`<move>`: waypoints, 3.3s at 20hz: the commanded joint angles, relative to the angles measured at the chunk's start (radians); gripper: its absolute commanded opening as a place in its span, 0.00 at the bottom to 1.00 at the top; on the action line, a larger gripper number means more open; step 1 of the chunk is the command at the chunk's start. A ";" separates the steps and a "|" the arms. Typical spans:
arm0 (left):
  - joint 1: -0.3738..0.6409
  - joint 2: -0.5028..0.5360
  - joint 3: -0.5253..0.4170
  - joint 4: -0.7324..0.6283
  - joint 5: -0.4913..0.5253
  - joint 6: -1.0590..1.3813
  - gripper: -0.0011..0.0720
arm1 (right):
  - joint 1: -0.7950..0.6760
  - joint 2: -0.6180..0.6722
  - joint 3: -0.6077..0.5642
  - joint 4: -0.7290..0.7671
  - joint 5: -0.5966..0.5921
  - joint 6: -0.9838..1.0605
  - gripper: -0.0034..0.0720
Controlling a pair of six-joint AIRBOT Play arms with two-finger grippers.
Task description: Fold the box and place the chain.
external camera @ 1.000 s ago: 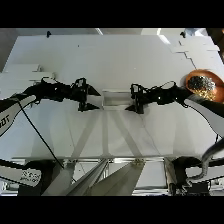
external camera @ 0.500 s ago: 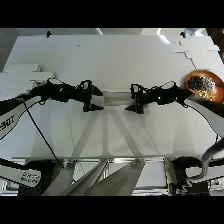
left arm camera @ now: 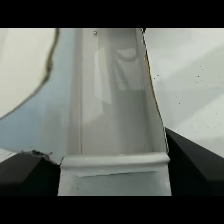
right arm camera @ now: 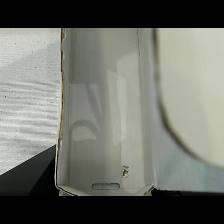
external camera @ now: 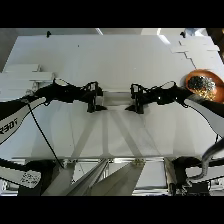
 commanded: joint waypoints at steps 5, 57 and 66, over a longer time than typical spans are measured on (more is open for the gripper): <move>-0.026 0.002 0.003 0.042 0.043 -0.026 0.53 | 0.000 0.000 0.000 0.000 0.000 0.000 0.54; -0.026 0.002 0.003 0.040 0.040 -0.026 0.46 | 0.092 0.345 0.000 -0.261 -0.043 0.575 0.06; -0.026 0.002 0.003 0.040 0.040 -0.026 0.46 | 0.131 0.212 0.000 0.100 -0.465 0.586 0.06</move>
